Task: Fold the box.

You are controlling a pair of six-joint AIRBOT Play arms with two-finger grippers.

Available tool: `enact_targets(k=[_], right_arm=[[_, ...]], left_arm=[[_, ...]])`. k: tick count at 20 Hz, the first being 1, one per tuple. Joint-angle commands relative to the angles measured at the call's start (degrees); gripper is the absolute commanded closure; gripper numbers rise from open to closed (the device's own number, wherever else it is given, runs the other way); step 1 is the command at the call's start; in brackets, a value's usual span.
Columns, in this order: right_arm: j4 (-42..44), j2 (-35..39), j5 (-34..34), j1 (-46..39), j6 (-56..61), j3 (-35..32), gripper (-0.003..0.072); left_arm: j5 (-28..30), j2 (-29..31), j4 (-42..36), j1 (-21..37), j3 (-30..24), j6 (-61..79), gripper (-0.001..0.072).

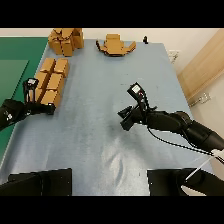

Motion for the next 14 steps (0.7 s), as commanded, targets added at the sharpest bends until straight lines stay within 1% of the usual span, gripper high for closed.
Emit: enact_targets(k=[1, 4, 8, 12, 14], right_arm=[[0.0, -0.04, -0.09, 0.04, 0.44, -0.02, 0.0686], [0.02, -0.04, -0.07, 0.04, 0.63, -0.02, 0.0686], [0.02, -0.04, -0.07, 0.04, 0.63, -0.02, 0.0686], [0.0, -0.04, -0.07, 0.04, 0.63, -0.02, 0.0686], [0.02, -0.02, -0.07, 0.02, 0.83, -0.02, 0.0686]], left_arm=[[-1.49, 0.02, 0.02, 0.04, 1.14, 0.0, 0.002], [-1.46, 0.02, 0.07, 0.04, 2.34, 0.07, 0.002], [-2.4, 0.02, 0.07, 0.04, 5.57, 1.09, 0.002], [-8.26, 0.55, 0.04, 0.04, 9.97, 1.05, 0.002], [-13.79, 2.29, 0.07, 0.04, 12.2, 1.09, 0.0024]])
